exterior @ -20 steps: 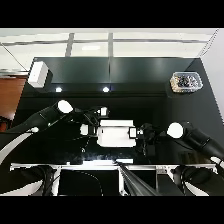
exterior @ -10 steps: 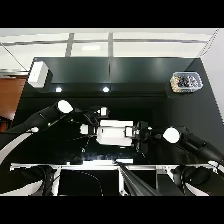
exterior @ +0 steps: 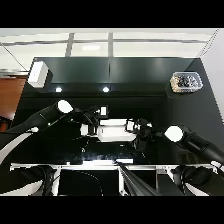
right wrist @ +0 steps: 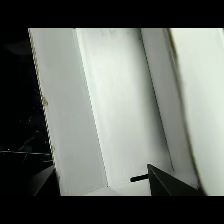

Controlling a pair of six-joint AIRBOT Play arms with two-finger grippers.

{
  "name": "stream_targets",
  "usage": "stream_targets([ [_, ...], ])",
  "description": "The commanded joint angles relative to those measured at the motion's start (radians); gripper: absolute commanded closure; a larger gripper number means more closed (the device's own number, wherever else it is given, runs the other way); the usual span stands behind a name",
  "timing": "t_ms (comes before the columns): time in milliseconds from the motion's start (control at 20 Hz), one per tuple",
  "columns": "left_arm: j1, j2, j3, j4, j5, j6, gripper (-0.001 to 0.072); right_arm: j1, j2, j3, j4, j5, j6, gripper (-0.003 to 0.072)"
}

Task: Fold the box and place the chain.

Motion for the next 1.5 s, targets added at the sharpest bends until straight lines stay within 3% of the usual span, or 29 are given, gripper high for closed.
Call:
stream_targets([
  [0, 0.000, 0.000, 0.001, 0.001, -0.002, 0.002, 0.0684, -0.036, 0.020, 0.002, -0.019, -0.003, 0.002, 0.0047],
  [450, 0.000, 0.001, 0.001, 0.001, -0.002, 0.002, 0.0684, -0.063, 0.032, 0.029, -0.091, -0.008, -0.036, 0.0047],
  [850, 0.000, 0.001, 0.001, 0.000, -0.003, 0.002, 0.0684, -0.097, 0.000, 0.029, 0.012, -0.031, -0.153, 0.0047],
  [1450, 0.000, 0.001, 0.001, 0.001, -0.006, 0.002, 0.0684, -0.098, 0.005, 0.058, -0.011, 0.001, -0.162, 0.0047],
])
